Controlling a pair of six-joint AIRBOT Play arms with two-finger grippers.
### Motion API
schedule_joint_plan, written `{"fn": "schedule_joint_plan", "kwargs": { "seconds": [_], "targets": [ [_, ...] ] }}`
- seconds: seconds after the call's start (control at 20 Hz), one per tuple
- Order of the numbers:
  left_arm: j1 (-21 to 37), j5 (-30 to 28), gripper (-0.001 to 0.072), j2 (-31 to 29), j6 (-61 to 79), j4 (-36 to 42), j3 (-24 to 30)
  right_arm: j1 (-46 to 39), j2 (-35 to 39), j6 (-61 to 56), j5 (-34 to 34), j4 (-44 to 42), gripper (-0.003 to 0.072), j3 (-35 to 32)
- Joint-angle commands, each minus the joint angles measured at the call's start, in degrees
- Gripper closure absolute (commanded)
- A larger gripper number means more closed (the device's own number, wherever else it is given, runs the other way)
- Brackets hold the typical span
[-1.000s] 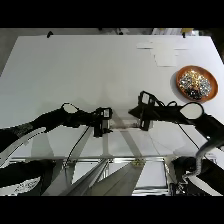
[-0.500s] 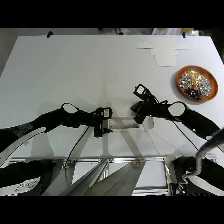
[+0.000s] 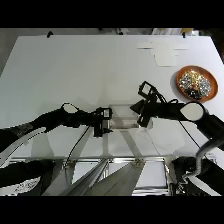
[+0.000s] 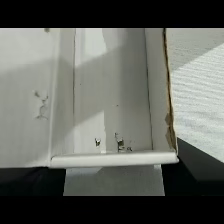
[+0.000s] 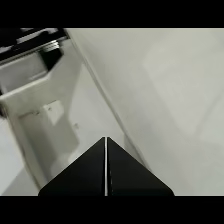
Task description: Fold the box and place the chain.
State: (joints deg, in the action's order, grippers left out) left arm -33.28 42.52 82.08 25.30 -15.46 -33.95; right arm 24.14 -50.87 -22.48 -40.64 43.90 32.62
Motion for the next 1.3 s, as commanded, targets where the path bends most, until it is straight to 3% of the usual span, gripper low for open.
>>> {"fn": "schedule_joint_plan", "kwargs": {
  "seconds": [0.0, 0.1, 0.15, 0.25, 0.3, 0.55, 0.85, 0.95, 1.25],
  "targets": [
    [0.0, 0.1, 0.0538, 0.0, 0.0, 0.0, 0.0, 0.0, 3.9, 0.6, -12.0, 17.9, 0.0669, 0.4],
    [0.0, 0.2, 0.0539, 0.0, 0.0, 0.0, 0.0, -0.6, 2.4, -0.3, -14.9, 29.7, 0.0668, 0.4],
    [0.0, 0.2, 0.0538, 0.0, 0.0, 0.0, 0.0, -1.9, 1.1, 0.1, -15.0, 29.7, 0.0667, 0.2],
    [0.0, 0.1, 0.0538, 0.0, 0.0, 0.0, 0.0, -4.0, -1.7, 0.3, -11.6, 25.9, 0.0535, -0.7],
    [0.0, 0.2, 0.0538, 0.0, 0.0, 0.0, 0.0, -4.3, -2.9, 0.5, -10.6, 24.6, 0.0526, -0.9],
    [0.0, 0.1, 0.0538, 0.0, 0.0, 0.0, 0.0, -4.3, -8.5, 16.0, -12.1, 15.3, 0.0527, -0.9],
    [0.0, 0.1, 0.0539, 0.0, 0.0, 0.0, 0.0, -4.3, -12.6, 21.5, -12.4, 9.9, 0.0535, -0.9],
    [0.0, 0.1, 0.0539, 0.0, 0.0, 0.0, 0.0, -4.3, -12.6, 24.2, -12.5, 7.7, 0.0638, -0.9],
    [0.0, 0.1, 0.0539, 0.0, 0.0, 0.0, 0.0, -4.3, -12.7, 28.7, -12.1, 0.6, 0.0638, -2.8]
  ]
}}
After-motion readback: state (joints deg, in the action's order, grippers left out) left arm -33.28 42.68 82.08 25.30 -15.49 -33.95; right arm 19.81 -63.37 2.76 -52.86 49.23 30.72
